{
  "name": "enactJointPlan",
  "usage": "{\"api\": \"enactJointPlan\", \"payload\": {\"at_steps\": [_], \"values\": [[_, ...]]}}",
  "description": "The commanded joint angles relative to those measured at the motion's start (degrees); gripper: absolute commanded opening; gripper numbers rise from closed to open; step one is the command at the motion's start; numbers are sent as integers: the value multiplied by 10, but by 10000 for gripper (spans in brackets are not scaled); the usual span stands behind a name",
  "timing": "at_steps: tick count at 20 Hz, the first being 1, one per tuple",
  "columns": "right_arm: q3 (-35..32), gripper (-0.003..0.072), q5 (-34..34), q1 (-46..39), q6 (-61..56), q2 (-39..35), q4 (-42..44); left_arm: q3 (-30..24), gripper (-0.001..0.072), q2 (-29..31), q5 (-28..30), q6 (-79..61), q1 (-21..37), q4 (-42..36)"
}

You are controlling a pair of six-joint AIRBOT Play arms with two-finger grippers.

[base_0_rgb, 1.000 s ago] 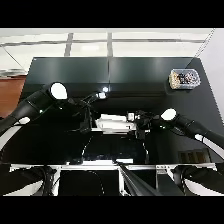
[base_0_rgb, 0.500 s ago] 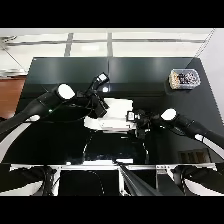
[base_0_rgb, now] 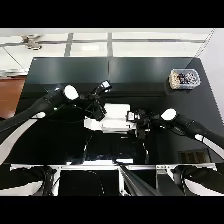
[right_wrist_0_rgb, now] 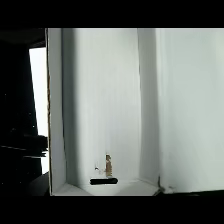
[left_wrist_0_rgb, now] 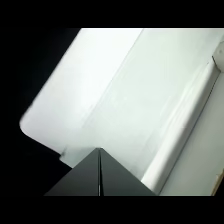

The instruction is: Fold the box and place the chain.

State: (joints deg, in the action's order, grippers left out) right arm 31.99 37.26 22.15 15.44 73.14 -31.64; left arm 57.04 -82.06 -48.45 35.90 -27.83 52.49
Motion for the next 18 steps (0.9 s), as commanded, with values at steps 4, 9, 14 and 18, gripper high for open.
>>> {"api": "enactJointPlan", "payload": {"at_steps": [4,9,14,18], "values": [[0,83,0,0,0,0,0,-9,25,129,-80,58,65,87],[0,83,0,0,0,0,0,-88,425,172,-122,-93,96,33],[0,83,0,0,0,0,0,-127,708,129,-23,-337,37,42],[0,83,0,0,0,0,0,-105,704,62,-9,-347,26,24]]}}
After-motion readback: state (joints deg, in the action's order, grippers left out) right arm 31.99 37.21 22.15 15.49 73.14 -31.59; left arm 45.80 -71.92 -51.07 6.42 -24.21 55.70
